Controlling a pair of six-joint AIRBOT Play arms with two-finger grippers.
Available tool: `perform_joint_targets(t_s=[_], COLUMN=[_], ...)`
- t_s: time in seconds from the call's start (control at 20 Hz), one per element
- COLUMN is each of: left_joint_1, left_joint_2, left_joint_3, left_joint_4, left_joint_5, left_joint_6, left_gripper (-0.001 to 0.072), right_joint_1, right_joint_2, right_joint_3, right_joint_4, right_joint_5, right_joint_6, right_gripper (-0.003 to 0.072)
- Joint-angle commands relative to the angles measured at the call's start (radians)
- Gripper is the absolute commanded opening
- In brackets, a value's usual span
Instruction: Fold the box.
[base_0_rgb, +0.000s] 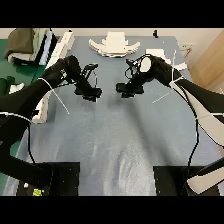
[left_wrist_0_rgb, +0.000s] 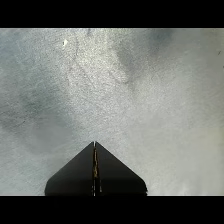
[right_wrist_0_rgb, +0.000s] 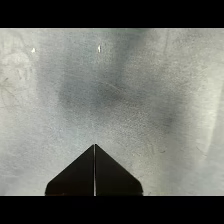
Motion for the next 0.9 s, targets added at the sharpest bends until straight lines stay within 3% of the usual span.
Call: perform_joint_targets(t_s=[0.0, 0.4, 0.65, 0.7, 0.75, 0.85], left_joint_1=[0.0, 0.0, 0.0, 0.0, 0.0, 0.0], left_joint_2=[0.0, 0.0, 0.0, 0.0, -0.001, 0.0], left_joint_3=[0.001, 0.001, 0.001, 0.001, 0.001, 0.001], left_joint_4=[0.0, 0.0, 0.0, 0.0, 0.0, 0.0], left_joint_5=[0.0, 0.0, 0.0, 0.0, 0.014, 0.053], left_joint_6=[0.0, 0.0, 0.0, 0.0, 0.0, 0.0], left_gripper=[0.0015, 0.0016, 0.0015, 0.0015, 0.0015, 0.0015], right_joint_1=[0.001, -0.001, -0.044, -0.095, -0.168, -0.335], right_joint_2=[0.0, 0.0, -0.015, -0.028, -0.048, -0.097], right_joint_3=[0.001, 0.001, 0.048, 0.095, 0.153, 0.264], right_joint_4=[0.0, 0.0, 0.001, -0.002, 0.0, -0.002], right_joint_5=[0.0, -0.032, -0.164, -0.143, -0.116, -0.08], right_joint_6=[0.0, 0.001, 0.03, 0.056, 0.064, 0.062], right_gripper=[0.0004, 0.0004, 0.0011, 0.0159, 0.0362, 0.038])
